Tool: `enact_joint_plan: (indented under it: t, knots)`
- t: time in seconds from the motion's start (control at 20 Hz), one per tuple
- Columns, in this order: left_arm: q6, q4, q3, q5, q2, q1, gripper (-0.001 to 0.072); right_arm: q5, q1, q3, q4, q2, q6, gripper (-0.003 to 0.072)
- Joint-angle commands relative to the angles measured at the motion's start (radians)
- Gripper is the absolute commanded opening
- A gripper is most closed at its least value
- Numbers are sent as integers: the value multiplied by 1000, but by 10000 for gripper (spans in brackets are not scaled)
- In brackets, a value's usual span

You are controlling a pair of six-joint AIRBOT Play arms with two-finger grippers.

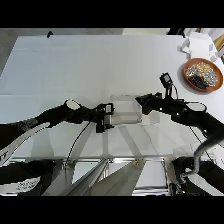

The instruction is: Fold the box and place the chain.

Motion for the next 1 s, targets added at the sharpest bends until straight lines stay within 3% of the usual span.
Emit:
enact_joint_plan:
  t: [0.0,0.1,0.2,0.35,0.45,0.5,0.55,0.75,0.95]
  knots:
    - [0,0,0,0,1,0,319,45,0,1,-143,169,86,16]
    - [0,0,0,0,1,0,319,83,0,1,-379,273,160,16]
    - [0,0,0,0,1,0,319,166,0,1,-719,348,172,15]
    - [0,0,0,0,1,0,319,287,0,-2,-1114,365,179,16]
    - [0,0,0,0,1,0,319,290,0,-9,-1151,327,164,53]
    - [0,0,0,0,1,0,319,289,0,-9,-1123,294,129,187]
    - [0,0,0,0,1,0,319,286,2,-9,-1100,261,81,249]
    - [0,0,0,0,1,0,319,204,67,-9,-1019,145,-140,249]
    - [0,0,0,0,1,0,319,39,123,-9,-966,70,-144,248]
